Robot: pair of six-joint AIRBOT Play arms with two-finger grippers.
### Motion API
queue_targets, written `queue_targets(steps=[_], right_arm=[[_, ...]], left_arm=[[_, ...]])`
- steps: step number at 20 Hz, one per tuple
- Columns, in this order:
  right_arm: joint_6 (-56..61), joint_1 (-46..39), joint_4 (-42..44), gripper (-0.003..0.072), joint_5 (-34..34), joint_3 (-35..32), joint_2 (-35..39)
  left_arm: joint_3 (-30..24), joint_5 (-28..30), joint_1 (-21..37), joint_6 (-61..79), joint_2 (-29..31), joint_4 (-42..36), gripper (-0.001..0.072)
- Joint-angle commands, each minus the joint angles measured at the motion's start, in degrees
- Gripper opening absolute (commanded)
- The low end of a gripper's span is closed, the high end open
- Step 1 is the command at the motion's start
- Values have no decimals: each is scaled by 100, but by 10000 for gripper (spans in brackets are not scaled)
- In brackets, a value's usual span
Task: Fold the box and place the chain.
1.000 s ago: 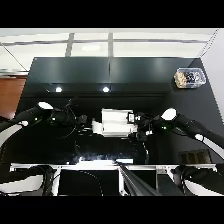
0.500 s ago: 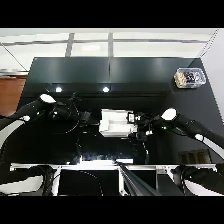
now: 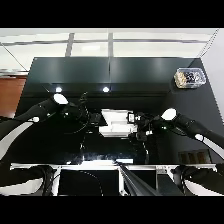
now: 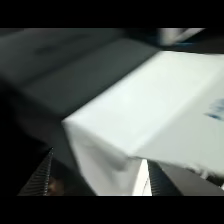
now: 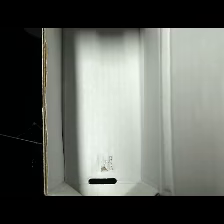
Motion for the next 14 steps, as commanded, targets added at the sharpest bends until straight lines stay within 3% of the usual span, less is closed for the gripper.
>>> queue_targets(steps=[1,4,12,13,14], right_arm=[[2,4,0,244,0,0,2],[4,4,0,245,0,0,2],[48,4,2,245,-44,0,0],[48,4,2,245,-44,0,0],[48,4,2,245,-46,0,0]], left_arm=[[157,693,-494,-1447,7,1064,695],[367,935,-876,-1961,4,1384,693],[1021,337,-1912,-4756,-20,4009,665],[1084,188,-2050,-5093,-20,4437,642],[1137,74,-2153,-5287,-20,4732,536]])
